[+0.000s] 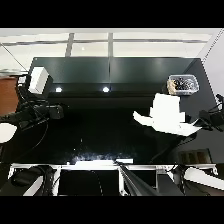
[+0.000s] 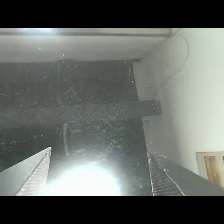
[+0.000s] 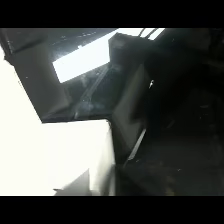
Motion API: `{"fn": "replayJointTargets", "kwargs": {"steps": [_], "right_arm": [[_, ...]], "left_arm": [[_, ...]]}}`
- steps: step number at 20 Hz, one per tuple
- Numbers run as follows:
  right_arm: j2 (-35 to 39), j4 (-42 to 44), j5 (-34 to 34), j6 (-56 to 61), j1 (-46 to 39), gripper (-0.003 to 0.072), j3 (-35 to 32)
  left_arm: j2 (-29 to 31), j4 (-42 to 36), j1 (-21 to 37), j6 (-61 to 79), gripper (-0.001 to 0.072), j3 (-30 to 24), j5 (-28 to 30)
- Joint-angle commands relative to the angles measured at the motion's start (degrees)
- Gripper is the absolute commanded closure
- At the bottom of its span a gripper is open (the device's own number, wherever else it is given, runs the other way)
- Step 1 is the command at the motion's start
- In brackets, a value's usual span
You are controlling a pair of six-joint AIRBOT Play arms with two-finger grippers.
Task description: Fold the box and place the chain.
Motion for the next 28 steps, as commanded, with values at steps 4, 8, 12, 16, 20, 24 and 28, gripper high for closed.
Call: {"fn": "replayJointTargets", "kwargs": {"steps": [4,8,12,16,20,24,28], "right_arm": [[-0.5,0.7,3.2,-3.9,2.1,0.0663,0.1],[-0.1,8.4,7.3,-4.6,3.4,0.0662,0.1],[2.0,18.7,8.2,-3.8,8.4,0.0662,0.1],[7.1,22.7,6.1,-0.5,17.9,0.0663,0.1],[14.8,22.6,0.2,0.0,28.0,0.0662,-0.2],[22.2,22.6,-10.4,-0.1,37.8,0.0662,-6.2],[29.6,22.7,-19.8,-0.5,45.9,0.0662,-16.4]], "left_arm": [[-0.7,0.0,0.0,0.0,0.0011,0.0,-0.3],[-1.6,-3.5,0.0,0.1,0.0018,0.0,-2.6],[-2.1,-6.6,0.0,0.1,0.0018,0.0,-2.1],[-2.1,-10.3,0.0,0.7,0.0018,0.0,-3.1],[-2.8,-15.8,0.0,5.4,0.0019,0.0,-6.6],[-9.7,-23.4,0.3,9.1,0.0019,0.0,-9.2],[-20.9,-43.5,3.3,24.3,0.0019,0.0,-9.1]]}}
